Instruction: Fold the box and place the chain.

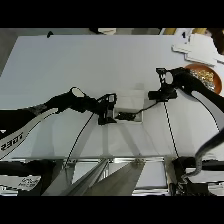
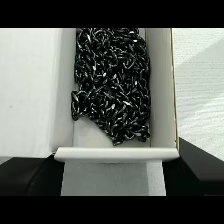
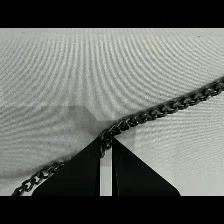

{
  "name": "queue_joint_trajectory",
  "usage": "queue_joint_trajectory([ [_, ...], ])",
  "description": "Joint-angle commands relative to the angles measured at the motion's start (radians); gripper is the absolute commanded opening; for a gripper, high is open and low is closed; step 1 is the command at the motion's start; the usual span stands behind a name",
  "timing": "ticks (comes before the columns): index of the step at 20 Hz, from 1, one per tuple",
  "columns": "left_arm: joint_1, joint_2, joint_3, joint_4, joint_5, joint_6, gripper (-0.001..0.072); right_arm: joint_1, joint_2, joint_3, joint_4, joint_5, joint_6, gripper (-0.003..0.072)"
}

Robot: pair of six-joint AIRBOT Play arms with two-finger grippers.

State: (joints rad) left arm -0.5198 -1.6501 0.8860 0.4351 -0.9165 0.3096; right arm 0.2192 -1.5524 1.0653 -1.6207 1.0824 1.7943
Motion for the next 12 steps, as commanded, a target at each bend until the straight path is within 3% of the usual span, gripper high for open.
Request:
queue_joint_trajectory([
  [1,0.001,0.001,0.001,0.000,0.000,0.000,0.0209,0.004,0.013,-0.001,-0.003,0.023,-0.023,0.0015],
  [12,0.001,0.001,0.001,0.000,0.000,0.000,0.0209,0.167,0.419,-0.001,0.036,0.214,-0.093,0.0015],
])
